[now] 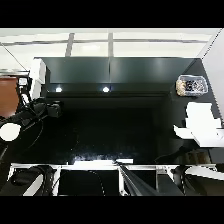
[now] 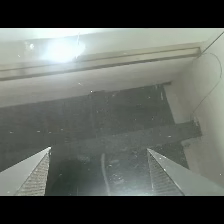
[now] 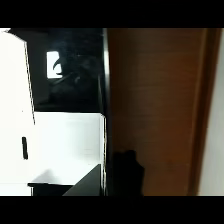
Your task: Fold the box and place the chain.
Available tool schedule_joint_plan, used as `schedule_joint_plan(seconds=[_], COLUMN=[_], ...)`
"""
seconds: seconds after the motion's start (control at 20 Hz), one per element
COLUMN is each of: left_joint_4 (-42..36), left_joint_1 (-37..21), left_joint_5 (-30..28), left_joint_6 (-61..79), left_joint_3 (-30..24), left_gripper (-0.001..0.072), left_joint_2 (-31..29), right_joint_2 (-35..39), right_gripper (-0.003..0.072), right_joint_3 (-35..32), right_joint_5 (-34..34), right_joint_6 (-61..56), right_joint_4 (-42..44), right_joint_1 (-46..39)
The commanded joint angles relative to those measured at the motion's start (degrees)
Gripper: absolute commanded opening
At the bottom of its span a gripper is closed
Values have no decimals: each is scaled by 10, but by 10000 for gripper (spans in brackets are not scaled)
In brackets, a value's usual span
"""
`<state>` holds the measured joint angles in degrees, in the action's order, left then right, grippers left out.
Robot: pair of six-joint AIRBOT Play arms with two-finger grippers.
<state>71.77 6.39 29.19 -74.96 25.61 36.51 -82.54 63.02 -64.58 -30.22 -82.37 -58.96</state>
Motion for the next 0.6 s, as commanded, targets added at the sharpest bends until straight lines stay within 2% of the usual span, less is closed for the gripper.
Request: schedule_joint_plan(seconds=[0.0, 0.2, 0.35, 0.55], left_joint_4=[0, 0, 0, -2], left_joint_1=[0, 0, 0, 0], left_joint_5=[0, 14, 13, 13], left_joint_6=[0, 0, 0, 0], left_joint_3=[0, 0, 0, 0], left_gripper=[707, 703, 703, 703], left_joint_2=[0, 0, 0, 0], right_joint_2=[0, 0, 5, 6], right_gripper=[7, 13, 13, 12], right_joint_3=[0, 0, -1, -21], right_joint_5=[-58, -115, -134, -183], right_joint_6=[0, -30, -112, -122], right_joint_4=[75, 170, 200, 309], right_joint_1=[-1, 17, 58, 128])
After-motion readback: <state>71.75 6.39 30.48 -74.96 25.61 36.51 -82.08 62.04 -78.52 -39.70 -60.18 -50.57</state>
